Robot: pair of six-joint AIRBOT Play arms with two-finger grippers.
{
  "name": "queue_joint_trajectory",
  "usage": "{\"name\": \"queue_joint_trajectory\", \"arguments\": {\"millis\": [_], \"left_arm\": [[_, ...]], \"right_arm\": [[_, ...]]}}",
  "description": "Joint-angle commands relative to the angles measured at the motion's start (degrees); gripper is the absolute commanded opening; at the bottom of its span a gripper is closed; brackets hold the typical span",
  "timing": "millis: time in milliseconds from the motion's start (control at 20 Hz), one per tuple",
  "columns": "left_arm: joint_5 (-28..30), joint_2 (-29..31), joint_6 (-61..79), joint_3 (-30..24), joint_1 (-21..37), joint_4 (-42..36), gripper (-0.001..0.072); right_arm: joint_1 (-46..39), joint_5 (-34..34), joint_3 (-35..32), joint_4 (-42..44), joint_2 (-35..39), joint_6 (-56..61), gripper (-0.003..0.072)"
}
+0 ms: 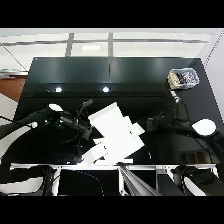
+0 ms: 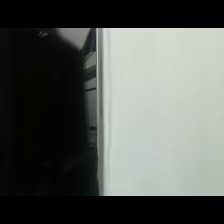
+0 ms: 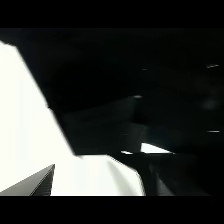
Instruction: Fold the box and place the chain.
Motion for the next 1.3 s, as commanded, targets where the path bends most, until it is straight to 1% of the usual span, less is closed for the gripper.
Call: {"name": "queue_joint_trajectory", "arguments": {"millis": [0, 50, 100, 200, 300, 350, 400, 500, 600, 700, 800, 950, 1100, 1250], "left_arm": [[2.54, 3.06, -0.52, 2.23, -2.54, 4.96, 0.0029], [5.79, 5.53, -0.68, 2.84, -5.77, 10.25, 0.0029], [10.12, 8.24, -0.94, 2.93, -8.96, 13.81, 0.0029], [21.88, 13.35, 0.07, 2.89, -14.38, 16.11, 0.0031], [33.44, 15.93, 7.08, 2.89, -17.31, 16.09, 0.0033], [37.4, 15.78, 11.69, 2.91, -17.97, 16.96, 0.0033], [38.64, 15.28, 14.21, 3.08, -18.16, 18.75, 0.0034], [37.75, 13.88, 13.46, 3.3, -18.12, 19.34, 0.0036], [34.45, 12.35, 13.84, 3.54, -18.12, 20.15, 0.0036], [30.47, 11.21, 13.97, 4.55, -18.12, 24.04, 0.0035], [27.8, 9.81, 13.92, 6.27, -18.12, 27.21, 0.0035], [27.58, 6.86, 13.9, 8.46, -18.12, 27.82, 0.0035], [28.37, 5.2, 13.03, 8.57, -17.9, 26.99, 0.0034], [28.04, 4.85, 13.05, 8.57, -17.94, 26.69, 0.0034]], "right_arm": [[-8.0, 9.14, 6.08, -14.93, 0.02, -3.63, 0.0704], [-9.68, 9.66, 7.63, -19.23, 0.02, -5.84, 0.0704], [-10.84, 9.03, 8.5, -22.6, 0.02, -6.12, 0.0704], [-12.41, 5.01, 8.85, -28.44, 0.02, -6.1, 0.0704], [-12.5, 0.52, 8.83, -30.1, 0.0, -6.1, 0.0704], [-12.41, 0.28, 8.81, -29.2, -0.09, -6.21, 0.0704], [-11.98, 0.81, 8.72, -28.79, -0.13, -8.02, 0.0704], [-10.1, 4.09, 7.96, -27.91, -0.15, -17.16, 0.0704], [-7.3, 5.95, 6.54, -24.72, -0.15, -24.81, 0.0704], [-3.76, 5.51, 4.35, -20.61, -0.15, -29.0, 0.0704], [-0.48, 4.52, 2.32, -18.47, -0.15, -32.7, 0.0705], [3.08, 4.11, -0.31, -18.08, -0.15, -34.86, 0.0704], [5.6, 3.69, -3.08, -16.35, -0.15, -34.86, 0.0704], [8.9, 3.74, -3.87, -15.19, -0.15, -36.68, 0.0704]]}}
